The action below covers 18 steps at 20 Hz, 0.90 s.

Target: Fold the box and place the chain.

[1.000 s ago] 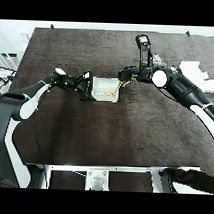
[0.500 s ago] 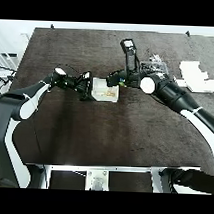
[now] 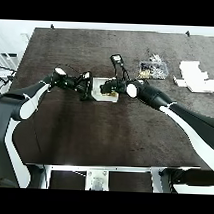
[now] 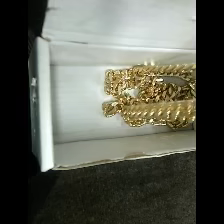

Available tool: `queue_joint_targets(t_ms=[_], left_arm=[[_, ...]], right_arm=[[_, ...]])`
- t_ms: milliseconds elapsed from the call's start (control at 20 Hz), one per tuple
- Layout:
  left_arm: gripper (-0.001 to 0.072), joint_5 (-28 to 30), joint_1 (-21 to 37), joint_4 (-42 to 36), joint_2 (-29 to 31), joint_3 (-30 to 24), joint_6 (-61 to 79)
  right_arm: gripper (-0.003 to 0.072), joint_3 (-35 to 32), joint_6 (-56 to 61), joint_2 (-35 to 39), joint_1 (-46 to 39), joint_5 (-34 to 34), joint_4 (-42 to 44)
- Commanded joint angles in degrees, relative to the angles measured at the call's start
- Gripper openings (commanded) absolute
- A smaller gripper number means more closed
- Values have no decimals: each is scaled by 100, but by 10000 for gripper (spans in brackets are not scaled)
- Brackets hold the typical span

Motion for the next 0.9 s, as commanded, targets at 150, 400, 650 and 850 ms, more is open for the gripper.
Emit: queue_joint_targets(t_ms=[150, 400, 650, 850], left_arm=[[469, 4, 4, 2, 4, 2, 0], [469, 4, 4, 2, 4, 2, 2], [469, 4, 4, 0, 4, 2, 0], [469, 4, 4, 0, 4, 2, 0]], right_arm=[[9, 2, -2, 516, -463, 190, -286], [9, 0, 0, 979, -730, 885, -544], [9, -37, -2, 1003, -678, 1244, -549], [9, -52, 2, 1001, -662, 1314, -540]])
